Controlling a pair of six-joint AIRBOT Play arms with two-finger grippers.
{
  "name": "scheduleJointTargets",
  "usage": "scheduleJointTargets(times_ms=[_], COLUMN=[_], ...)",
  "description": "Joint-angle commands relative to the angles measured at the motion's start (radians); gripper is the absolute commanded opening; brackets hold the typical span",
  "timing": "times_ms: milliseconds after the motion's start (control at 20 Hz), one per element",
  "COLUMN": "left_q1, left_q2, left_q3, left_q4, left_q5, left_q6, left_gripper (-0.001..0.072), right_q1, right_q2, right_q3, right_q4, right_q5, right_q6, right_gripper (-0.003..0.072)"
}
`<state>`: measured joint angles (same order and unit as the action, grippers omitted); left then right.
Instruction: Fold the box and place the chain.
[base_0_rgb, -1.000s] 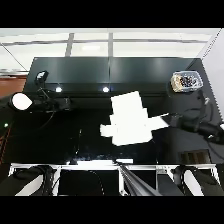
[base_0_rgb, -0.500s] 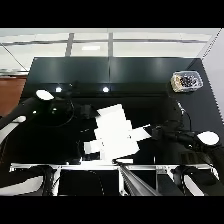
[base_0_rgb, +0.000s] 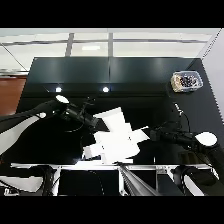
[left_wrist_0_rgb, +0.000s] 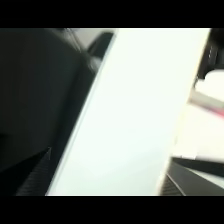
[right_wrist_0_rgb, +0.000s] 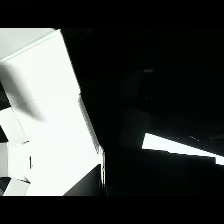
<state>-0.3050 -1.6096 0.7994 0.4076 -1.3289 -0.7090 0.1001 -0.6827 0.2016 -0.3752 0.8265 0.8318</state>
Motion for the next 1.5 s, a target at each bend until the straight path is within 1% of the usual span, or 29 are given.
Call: scheduleJointTargets(times_ms=[0, 150, 300, 400, 450, 500, 550, 600, 650, 700, 750, 850, 950, 1000, 1050, 1100, 1150, 1200, 1250, 1300, 1350, 1400, 1450], left_q1=[-0.011, -0.013, -0.012, -0.012, -0.012, -0.013, -0.013, -0.013, -0.013, -0.013, -0.012, -0.013, -0.013, -0.013, -0.013, -0.013, -0.013, -0.013, -0.012, -0.011, -0.011, -0.010, -0.009], left_q2=[-0.008, -0.007, 0.012, 0.033, 0.034, 0.034, 0.034, 0.033, 0.033, 0.032, 0.031, 0.029, 0.029, 0.029, 0.029, 0.029, 0.029, 0.029, 0.029, 0.030, 0.033, 0.035, 0.038], left_q3=[0.006, 0.006, 0.006, 0.004, 0.004, 0.003, 0.003, 0.003, 0.003, 0.003, 0.003, 0.003, 0.003, 0.003, 0.003, 0.003, 0.003, 0.003, 0.005, 0.006, 0.006, 0.011, 0.021], left_q4=[0.069, 0.133, 0.208, 0.192, 0.160, 0.124, 0.093, 0.070, 0.059, 0.060, 0.060, 0.063, 0.090, 0.109, 0.118, 0.120, 0.120, 0.120, 0.120, 0.121, 0.124, 0.143, 0.174], left_q5=[-0.043, -0.019, 0.060, 0.100, 0.101, 0.098, 0.086, 0.068, 0.048, 0.024, -0.003, -0.064, -0.058, -0.043, -0.033, -0.036, -0.037, -0.035, -0.030, -0.024, -0.014, -0.013, -0.014], left_q6=[0.033, 0.024, -0.036, -0.064, -0.061, -0.039, -0.006, 0.022, 0.040, 0.054, 0.068, 0.101, 0.103, 0.100, 0.099, 0.100, 0.101, 0.101, 0.101, 0.101, 0.097, 0.067, 0.032], left_gripper=[0.0621, 0.0620, 0.0618, 0.0618, 0.0613, 0.0551, 0.0530, 0.0528, 0.0489, 0.0471, 0.0396, 0.0386, 0.0384, 0.0336, 0.0230, 0.0060, 0.0024, 0.0024, 0.0024, 0.0023, 0.0023, 0.0023, 0.0022], right_q1=[0.001, 0.002, 0.001, 0.001, 0.001, 0.001, 0.002, 0.002, 0.002, 0.002, 0.002, 0.002, 0.002, 0.002, 0.002, 0.002, 0.001, 0.002, 0.002, 0.002, 0.001, 0.000, -0.002], right_q2=[0.001, 0.001, 0.001, 0.001, 0.001, 0.000, 0.000, 0.000, 0.000, 0.001, 0.001, 0.001, 0.001, 0.001, 0.001, 0.000, 0.001, 0.001, 0.001, 0.001, 0.001, 0.001, 0.001], right_q3=[0.000, 0.000, 0.000, 0.000, 0.000, 0.000, 0.000, 0.000, 0.000, 0.000, 0.000, 0.000, 0.000, 0.000, 0.000, 0.000, 0.000, 0.000, 0.000, 0.003, 0.013, 0.032, 0.068], right_q4=[0.000, 0.000, 0.000, 0.000, 0.000, 0.000, 0.000, 0.000, 0.000, 0.000, 0.000, -0.001, -0.001, -0.001, -0.001, -0.001, -0.002, 0.003, 0.021, 0.029, 0.013, -0.028, -0.101], right_q5=[-0.008, -0.020, -0.027, -0.027, -0.027, -0.029, -0.029, -0.029, -0.030, -0.031, -0.031, -0.032, -0.039, -0.040, -0.042, -0.042, -0.042, -0.041, -0.035, -0.028, -0.021, -0.019, -0.013], right_q6=[0.002, 0.002, 0.002, 0.002, 0.002, 0.002, 0.002, 0.002, 0.002, 0.002, 0.002, 0.002, 0.002, 0.002, 0.002, 0.002, 0.002, 0.002, 0.012, 0.013, 0.012, 0.012, 0.013], right_gripper=[0.0018, 0.0018, 0.0018, 0.0018, 0.0018, 0.0018, 0.0018, 0.0018, 0.0018, 0.0018, 0.0018, 0.0018, 0.0018, 0.0018, 0.0018, 0.0018, 0.0018, 0.0025, 0.0234, 0.0577, 0.0702, 0.0702, 0.0702])
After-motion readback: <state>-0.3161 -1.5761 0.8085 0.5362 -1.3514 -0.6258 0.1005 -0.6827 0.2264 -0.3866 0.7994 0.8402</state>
